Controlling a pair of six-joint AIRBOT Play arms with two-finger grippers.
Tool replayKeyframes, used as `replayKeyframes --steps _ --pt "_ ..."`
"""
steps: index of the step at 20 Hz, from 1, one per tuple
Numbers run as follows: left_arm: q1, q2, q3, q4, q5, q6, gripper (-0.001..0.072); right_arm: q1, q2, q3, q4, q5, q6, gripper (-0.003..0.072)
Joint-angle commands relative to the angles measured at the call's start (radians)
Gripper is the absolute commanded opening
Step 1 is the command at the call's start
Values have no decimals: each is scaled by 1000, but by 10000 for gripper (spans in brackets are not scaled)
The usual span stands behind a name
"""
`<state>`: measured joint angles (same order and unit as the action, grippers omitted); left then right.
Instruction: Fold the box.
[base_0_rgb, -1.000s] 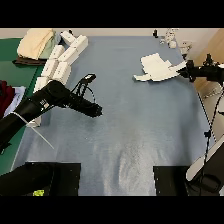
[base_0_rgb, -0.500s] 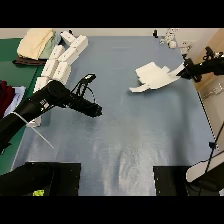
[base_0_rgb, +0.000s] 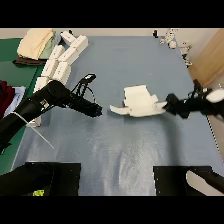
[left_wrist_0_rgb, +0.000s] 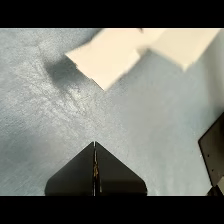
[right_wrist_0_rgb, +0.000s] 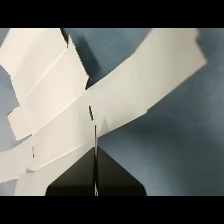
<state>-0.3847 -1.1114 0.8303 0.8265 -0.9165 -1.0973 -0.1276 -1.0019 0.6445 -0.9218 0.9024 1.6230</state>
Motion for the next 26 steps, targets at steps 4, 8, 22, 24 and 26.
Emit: replayKeyframes --steps 4,8,22,24,26 --pt "0 0 0 0 0 0 11 55 283 -243 -27 -14 90 354" --pt "0 0 0 0 0 0 11 3 256 -198 -71 43 90 463" --pt "-1 0 0 -46 3 0 12 -396 -422 362 -9 406 -551 377" --pt "-2 -1 0 -49 2 0 12 -396 -485 386 66 433 -623 376" --pt "-2 -1 0 -49 1 0 12 -396 -526 391 73 441 -652 377"
